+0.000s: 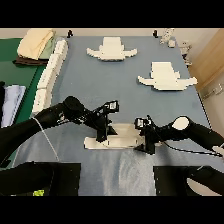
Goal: Fold the box.
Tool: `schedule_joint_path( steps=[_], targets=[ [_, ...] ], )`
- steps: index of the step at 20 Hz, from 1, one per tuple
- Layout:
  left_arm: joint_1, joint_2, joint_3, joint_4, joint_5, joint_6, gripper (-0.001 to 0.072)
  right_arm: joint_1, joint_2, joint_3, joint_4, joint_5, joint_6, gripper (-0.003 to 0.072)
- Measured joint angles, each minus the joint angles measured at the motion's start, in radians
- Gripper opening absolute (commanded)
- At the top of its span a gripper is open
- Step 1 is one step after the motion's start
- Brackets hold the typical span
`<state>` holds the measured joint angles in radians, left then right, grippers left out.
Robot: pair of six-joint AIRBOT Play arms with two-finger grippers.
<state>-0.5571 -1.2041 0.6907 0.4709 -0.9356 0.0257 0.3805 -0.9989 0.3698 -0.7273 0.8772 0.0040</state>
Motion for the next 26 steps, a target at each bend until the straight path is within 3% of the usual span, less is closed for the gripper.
schedule_joint_path(
  steps=[3, 4, 7, 9, 11, 26],
  targets=[
    [0.000, 0.000, 0.000, 0.000, 0.000, 0.000, 0.0016, 0.000, -0.002, -0.003, 0.002, -0.004, -0.038, 0.0624],
    [0.000, 0.000, 0.000, 0.000, 0.000, 0.000, 0.0016, 0.000, -0.003, -0.004, 0.003, -0.010, -0.050, 0.0542],
    [0.000, 0.000, 0.000, 0.000, 0.000, 0.000, 0.0016, 0.004, -0.003, -0.005, 0.004, -0.019, -0.074, 0.0525],
    [0.000, 0.000, 0.000, 0.000, 0.000, 0.000, 0.0016, 0.006, -0.002, -0.006, 0.003, -0.020, -0.081, 0.0551],
    [0.000, 0.000, 0.000, 0.000, 0.000, 0.000, 0.0016, 0.007, 0.005, -0.006, 0.001, -0.020, -0.085, 0.0672],
    [0.000, 0.000, 0.000, 0.000, 0.000, 0.000, 0.0016, 0.008, 0.068, -0.061, 0.064, -0.060, -0.137, 0.0655]
  ],
)
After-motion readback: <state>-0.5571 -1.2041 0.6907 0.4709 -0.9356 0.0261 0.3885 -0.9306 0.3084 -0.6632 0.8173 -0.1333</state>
